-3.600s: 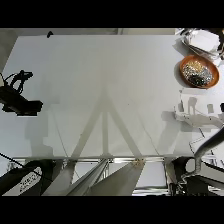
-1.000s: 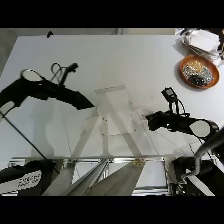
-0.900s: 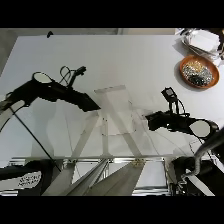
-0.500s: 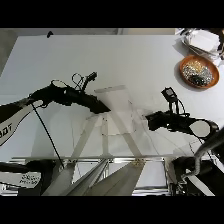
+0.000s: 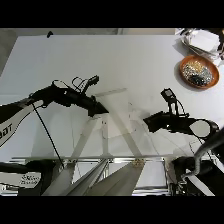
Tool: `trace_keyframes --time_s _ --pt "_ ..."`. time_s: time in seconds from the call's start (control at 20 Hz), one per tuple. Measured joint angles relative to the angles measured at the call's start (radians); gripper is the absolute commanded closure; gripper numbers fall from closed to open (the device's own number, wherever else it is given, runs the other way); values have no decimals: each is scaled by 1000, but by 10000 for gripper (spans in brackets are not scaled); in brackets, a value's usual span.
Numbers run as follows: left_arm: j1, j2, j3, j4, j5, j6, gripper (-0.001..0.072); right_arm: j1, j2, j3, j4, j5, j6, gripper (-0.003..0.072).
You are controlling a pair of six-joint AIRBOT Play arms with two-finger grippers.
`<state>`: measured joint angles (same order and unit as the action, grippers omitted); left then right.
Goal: Fold the box and place the chain.
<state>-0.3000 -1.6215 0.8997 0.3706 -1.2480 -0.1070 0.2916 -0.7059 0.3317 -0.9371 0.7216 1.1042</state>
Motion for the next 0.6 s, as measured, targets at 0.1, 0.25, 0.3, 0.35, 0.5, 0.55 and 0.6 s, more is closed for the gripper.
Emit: trace_keyframes --time_s 0.1,0.25,0.3,0.35,0.5,0.55,0.6 --pt "0 40 0 27 -8 43 707 -1 11 6 0 29 17 261" --pt "-5 124 0 90 -35 80 708 0 42 29 -22 106 44 262" --pt "-12 150 0 124 -41 87 708 0 56 42 -43 138 57 262" --pt "-22 171 0 160 -43 92 708 0 71 54 -65 169 75 262" --pt "-78 204 0 217 -19 102 703 0 122 78 -155 256 127 262" --pt "-105 206 0 227 6 105 703 0 137 83 -182 288 143 262" --pt "-132 202 0 233 38 106 705 0 150 85 -203 315 158 262"
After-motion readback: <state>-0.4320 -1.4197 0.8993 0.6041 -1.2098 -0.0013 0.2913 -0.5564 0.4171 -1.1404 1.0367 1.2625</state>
